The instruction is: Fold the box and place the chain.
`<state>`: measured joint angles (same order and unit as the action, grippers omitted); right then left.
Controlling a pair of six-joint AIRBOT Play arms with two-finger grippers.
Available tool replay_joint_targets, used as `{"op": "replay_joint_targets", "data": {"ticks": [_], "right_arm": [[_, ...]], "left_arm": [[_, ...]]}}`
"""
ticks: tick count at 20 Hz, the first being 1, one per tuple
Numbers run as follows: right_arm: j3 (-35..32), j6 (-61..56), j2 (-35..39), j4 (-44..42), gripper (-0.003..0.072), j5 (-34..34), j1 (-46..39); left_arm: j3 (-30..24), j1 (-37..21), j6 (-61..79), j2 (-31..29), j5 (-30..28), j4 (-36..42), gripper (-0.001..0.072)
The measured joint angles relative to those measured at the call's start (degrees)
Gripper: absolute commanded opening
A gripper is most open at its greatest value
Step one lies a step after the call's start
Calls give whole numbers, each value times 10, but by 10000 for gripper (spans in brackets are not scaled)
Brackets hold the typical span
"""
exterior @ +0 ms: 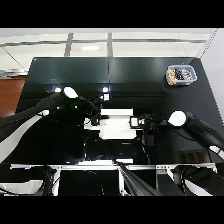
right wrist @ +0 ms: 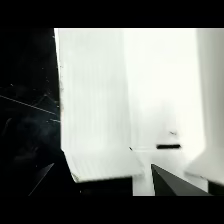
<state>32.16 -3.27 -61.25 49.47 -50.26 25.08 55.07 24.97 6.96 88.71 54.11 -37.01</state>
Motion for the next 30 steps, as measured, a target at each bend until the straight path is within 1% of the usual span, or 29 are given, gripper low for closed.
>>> {"op": "replay_joint_targets", "data": {"ticks": [5,7,11,13,17,26,30], "right_arm": [[-2,15,-27,-13,705,52,28],[2,16,-32,-37,705,64,27],[9,26,-35,-72,705,80,9],[12,38,-36,-77,705,85,3],[24,63,-36,-86,705,90,-7],[31,75,-36,-90,705,88,-62],[31,91,-36,-118,705,88,-70]], "left_arm": [[0,0,-1,0,2,0,24],[4,1,-30,0,0,-3,24],[16,13,-78,0,-1,-42,24],[19,21,-88,0,0,-62,24],[21,26,-96,0,0,-77,24],[21,28,-101,0,-2,-84,24],[22,28,-100,0,-2,-86,24]]}}
